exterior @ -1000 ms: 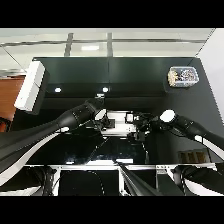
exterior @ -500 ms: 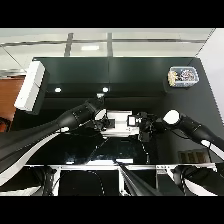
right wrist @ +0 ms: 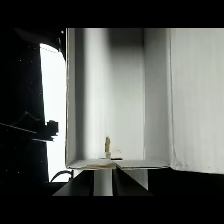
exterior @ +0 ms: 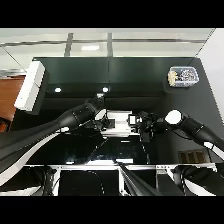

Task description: Fold the box and place the chain.

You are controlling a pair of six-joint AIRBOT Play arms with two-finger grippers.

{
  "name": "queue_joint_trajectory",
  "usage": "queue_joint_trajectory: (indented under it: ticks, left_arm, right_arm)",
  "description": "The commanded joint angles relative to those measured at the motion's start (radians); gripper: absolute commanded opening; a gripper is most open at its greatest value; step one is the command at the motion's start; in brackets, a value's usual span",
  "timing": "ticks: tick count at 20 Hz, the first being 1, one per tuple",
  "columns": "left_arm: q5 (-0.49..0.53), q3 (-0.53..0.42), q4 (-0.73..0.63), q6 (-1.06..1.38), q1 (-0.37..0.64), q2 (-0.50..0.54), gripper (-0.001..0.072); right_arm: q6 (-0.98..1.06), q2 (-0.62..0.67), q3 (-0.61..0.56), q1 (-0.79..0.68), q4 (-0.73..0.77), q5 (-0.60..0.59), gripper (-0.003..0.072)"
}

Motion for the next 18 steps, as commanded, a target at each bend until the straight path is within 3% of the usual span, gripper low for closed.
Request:
queue_joint_trajectory:
  ticks: [1, 4, 18]
  left_arm:
    - [0.004, 0.001, 0.000, 0.000, 0.000, 0.000, 0.0029]
    - [0.005, 0.001, 0.000, 0.000, 0.000, 0.000, 0.0029]
    - [0.007, 0.001, -0.001, 0.000, 0.000, 0.000, 0.0029]
  right_arm:
    - [0.000, -0.015, 0.001, 0.003, 0.056, -0.004, 0.0127]
    - [0.000, -0.047, 0.001, 0.003, 0.184, -0.016, 0.0127]
    - [0.008, -0.072, 0.001, 0.003, 0.214, -0.044, 0.0127]
